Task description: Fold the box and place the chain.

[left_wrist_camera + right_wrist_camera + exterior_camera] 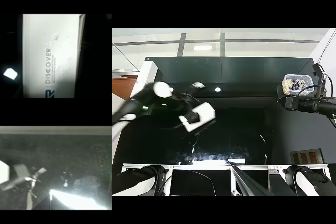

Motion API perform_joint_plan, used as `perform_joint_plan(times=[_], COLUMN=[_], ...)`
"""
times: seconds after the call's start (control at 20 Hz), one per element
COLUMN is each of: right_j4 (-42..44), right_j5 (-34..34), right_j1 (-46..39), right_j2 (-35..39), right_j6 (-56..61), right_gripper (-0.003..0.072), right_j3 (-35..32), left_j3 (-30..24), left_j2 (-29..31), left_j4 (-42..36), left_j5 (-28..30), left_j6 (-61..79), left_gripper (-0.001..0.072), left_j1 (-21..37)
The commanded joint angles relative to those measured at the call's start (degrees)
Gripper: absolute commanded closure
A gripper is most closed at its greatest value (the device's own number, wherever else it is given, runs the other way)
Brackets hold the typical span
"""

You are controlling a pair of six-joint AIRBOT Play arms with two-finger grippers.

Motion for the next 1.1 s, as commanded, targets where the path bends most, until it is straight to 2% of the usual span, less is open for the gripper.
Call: perform_joint_plan(times=[0.0,0.15,0.3,0.45,0.6,0.75,0.9,0.95,1.05], right_j4=[-1.79,-1.73,-2.27,-3.67,-3.89,-3.89,-3.87,-3.87,-3.87], right_j5=[-0.09,-0.66,-1.18,-1.20,-1.22,-1.27,-1.68,-1.64,-1.64], right_j1=[-0.55,-0.24,-0.11,-0.11,-0.11,-0.11,-0.11,-0.11,-0.11], right_j2=[0.02,0.02,0.02,0.02,0.02,0.02,0.00,0.00,0.02], right_j6=[-0.76,-1.66,-1.70,-1.66,-1.66,-1.66,-0.90,-0.44,1.31], right_gripper=[0.0655,0.0655,0.0655,0.0655,0.0656,0.0655,0.0655,0.0656,0.0656], right_j3=[0.31,0.31,0.31,0.28,0.28,0.28,0.28,0.28,0.28], left_j3=[-2.73,-5.97,-6.40,-6.40,-6.40,-6.60,-9.55,-11.17,-13.81], left_j2=[7.08,12.50,13.16,13.16,13.14,12.87,12.79,12.76,12.24], left_j4=[6.54,9.55,9.75,12.39,11.82,6.12,2.71,2.67,2.69], left_j5=[-6.21,-6.03,-6.32,-7.74,-6.69,0.00,10.97,14.01,18.47], left_j6=[-8.61,-8.63,-8.04,-2.62,3.02,11.13,13.88,16.22,20.20], left_gripper=[0.0270,0.0270,0.0269,0.0269,0.0269,0.0268,0.0261,0.0219,0.0205], left_j1=[16.68,33.05,46.75,57.27,65.51,69.05,66.69,65.11,62.60])
